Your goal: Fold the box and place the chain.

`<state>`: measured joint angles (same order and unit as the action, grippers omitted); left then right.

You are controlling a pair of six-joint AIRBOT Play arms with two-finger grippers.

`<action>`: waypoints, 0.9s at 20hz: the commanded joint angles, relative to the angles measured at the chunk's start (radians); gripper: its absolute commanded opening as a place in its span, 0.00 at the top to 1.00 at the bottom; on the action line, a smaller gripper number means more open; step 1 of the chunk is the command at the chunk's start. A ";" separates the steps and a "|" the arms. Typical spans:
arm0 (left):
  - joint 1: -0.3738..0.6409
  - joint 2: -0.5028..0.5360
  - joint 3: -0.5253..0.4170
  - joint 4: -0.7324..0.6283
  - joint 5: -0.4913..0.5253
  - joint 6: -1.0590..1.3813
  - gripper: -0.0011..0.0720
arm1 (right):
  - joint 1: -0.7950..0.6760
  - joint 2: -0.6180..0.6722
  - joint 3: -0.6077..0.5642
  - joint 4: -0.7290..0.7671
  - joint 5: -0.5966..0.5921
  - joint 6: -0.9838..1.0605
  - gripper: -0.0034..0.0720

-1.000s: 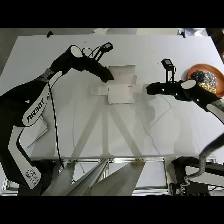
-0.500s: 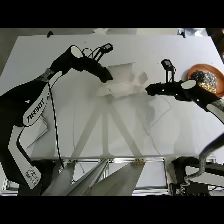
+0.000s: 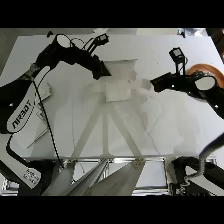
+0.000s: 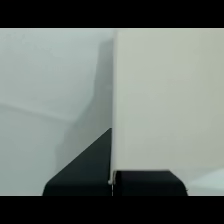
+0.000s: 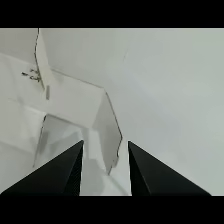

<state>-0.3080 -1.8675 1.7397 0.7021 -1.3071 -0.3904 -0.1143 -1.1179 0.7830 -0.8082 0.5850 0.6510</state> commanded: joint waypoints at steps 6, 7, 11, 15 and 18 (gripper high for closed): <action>-0.056 -0.052 -0.001 -0.034 -0.057 0.216 0.98 | 0.000 0.170 0.001 -0.081 -0.002 0.007 0.54; -0.059 -0.076 -0.001 -0.036 -0.037 0.216 0.98 | 0.000 0.170 0.001 -0.082 -0.002 0.008 0.54; -0.060 -0.168 -0.002 -0.035 0.018 0.279 0.98 | 0.000 0.169 0.001 -0.098 -0.002 0.026 0.54; -0.060 -0.196 -0.002 -0.037 0.079 0.279 0.98 | 0.000 0.166 0.001 -0.113 -0.002 0.026 0.54; -0.058 -0.195 -0.002 -0.092 0.128 0.306 0.98 | 0.000 0.158 0.001 -0.113 -0.002 0.026 0.54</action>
